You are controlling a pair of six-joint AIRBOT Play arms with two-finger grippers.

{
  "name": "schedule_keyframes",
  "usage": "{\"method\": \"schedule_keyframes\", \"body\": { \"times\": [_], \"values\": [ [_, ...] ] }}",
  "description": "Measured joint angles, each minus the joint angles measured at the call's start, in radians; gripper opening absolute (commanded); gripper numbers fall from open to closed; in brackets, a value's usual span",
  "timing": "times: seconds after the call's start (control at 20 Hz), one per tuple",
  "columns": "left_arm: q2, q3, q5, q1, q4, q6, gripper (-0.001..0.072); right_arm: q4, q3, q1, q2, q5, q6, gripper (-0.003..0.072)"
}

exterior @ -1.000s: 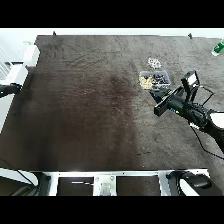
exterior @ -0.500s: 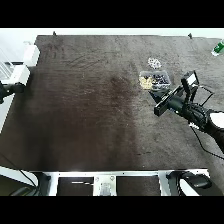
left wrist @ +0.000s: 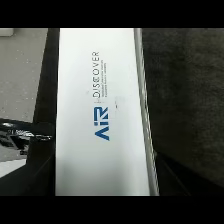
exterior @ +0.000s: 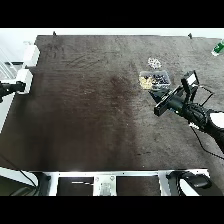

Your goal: Fold the box and place the chain.

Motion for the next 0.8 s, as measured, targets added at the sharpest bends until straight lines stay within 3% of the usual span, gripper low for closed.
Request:
{"method": "schedule_keyframes", "body": {
  "times": [0.3, 0.35, 0.4, 0.45, 0.5, 0.65, 0.8],
  "values": [
    [0.131, 0.001, -0.091, 0.045, 0.074, -0.089, 0.0720, 0.000, 0.000, 0.000, 0.000, -0.031, 0.000, 0.0011],
    [0.155, 0.000, -0.116, 0.058, 0.087, -0.105, 0.0692, 0.000, 0.000, 0.000, 0.002, -0.034, 0.000, 0.0012],
    [0.182, 0.000, -0.146, 0.072, 0.097, -0.121, 0.0491, 0.001, 0.001, 0.000, 0.006, -0.036, 0.000, 0.0012],
    [0.209, 0.000, -0.174, 0.085, 0.101, -0.133, 0.0228, 0.004, 0.002, 0.000, 0.015, -0.037, 0.000, 0.0012],
    [0.236, 0.000, -0.209, 0.098, 0.107, -0.145, 0.0017, 0.008, 0.002, 0.000, 0.027, -0.039, 0.001, 0.0011],
    [0.325, 0.000, -0.295, 0.116, 0.115, -0.161, 0.0013, 0.020, -0.003, 0.000, 0.089, -0.081, 0.039, 0.0009],
    [0.453, -0.031, -0.317, 0.117, 0.106, -0.146, 0.0013, 0.025, -0.035, 0.000, 0.177, -0.207, 0.103, 0.0009]
  ]
}}
